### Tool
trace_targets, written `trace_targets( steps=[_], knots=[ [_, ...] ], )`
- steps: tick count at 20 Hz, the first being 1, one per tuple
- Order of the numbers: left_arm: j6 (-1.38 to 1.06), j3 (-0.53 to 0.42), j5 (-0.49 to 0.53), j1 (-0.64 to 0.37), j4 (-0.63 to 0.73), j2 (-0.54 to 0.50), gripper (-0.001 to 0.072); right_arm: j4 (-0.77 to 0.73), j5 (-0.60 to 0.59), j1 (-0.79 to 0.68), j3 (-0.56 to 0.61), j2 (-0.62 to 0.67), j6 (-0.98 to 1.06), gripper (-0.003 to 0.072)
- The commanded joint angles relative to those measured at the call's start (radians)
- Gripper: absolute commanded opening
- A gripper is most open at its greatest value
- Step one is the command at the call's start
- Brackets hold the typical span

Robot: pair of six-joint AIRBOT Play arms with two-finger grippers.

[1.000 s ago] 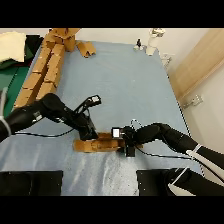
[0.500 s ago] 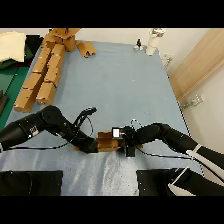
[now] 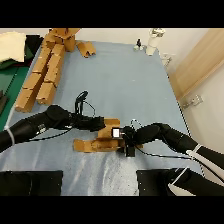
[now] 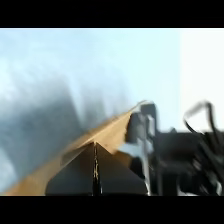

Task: Fold the box.

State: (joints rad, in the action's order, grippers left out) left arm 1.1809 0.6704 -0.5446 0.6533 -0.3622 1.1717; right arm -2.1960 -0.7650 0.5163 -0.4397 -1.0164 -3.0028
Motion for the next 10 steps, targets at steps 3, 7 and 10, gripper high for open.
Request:
trace_targets(
  steps=[3, 7, 10],
  knots=[
    [-0.018, 0.037, -0.041, -0.005, -0.005, 0.163, 0.0009, 0.0, -0.001, 0.001, 0.001, 0.0, 0.0, 0.0503],
    [-0.017, 0.052, -0.062, -0.007, -0.029, 0.179, 0.001, 0.0, -0.001, 0.001, 0.001, 0.0, 0.0, 0.0503],
    [-0.017, 0.054, -0.083, -0.007, -0.041, 0.18, 0.001, 0.0, -0.001, 0.001, 0.001, 0.0, 0.0, 0.0502]
  ],
)
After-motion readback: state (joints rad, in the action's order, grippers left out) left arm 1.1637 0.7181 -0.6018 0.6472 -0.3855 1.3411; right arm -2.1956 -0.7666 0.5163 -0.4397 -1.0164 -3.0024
